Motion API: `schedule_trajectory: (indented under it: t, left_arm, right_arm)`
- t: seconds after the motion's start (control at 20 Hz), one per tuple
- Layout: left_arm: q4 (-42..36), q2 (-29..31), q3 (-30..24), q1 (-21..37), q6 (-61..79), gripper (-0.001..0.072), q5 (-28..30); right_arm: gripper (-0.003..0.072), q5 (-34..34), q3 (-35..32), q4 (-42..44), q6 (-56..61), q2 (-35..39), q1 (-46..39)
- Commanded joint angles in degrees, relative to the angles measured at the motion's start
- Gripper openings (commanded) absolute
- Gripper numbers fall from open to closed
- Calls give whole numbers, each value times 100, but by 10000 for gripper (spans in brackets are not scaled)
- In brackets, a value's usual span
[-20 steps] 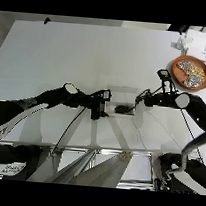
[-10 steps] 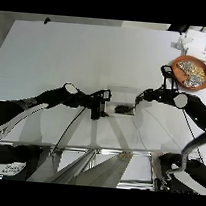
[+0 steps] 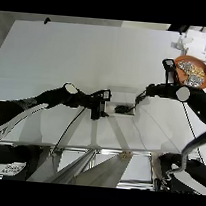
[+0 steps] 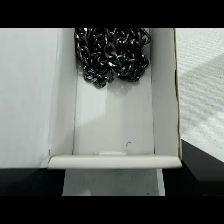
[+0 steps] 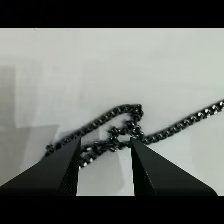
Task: Fold the box and place the chain.
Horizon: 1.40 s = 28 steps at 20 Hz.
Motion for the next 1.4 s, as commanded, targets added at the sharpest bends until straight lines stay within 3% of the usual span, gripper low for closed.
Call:
schedule_trajectory:
  t: [0.0,0.55,0.8,1.0,1.35]
  left_arm:
    - [0,4,2,-4,0,138,0]
    - [0,4,2,-4,0,138,0]
    - [0,2,2,-4,0,138,0]
    - [0,4,2,-4,2,138,0]
    - [0,4,2,-4,0,138,-2]
  right_arm:
    - [309,988,546,-566,249,-555,7]
    - [291,754,671,-557,245,-1261,7]
    - [13,688,671,-564,-13,-1355,7]
    - [14,791,671,-581,-166,-1233,7]
    - [13,1233,671,-640,-251,-157,7]
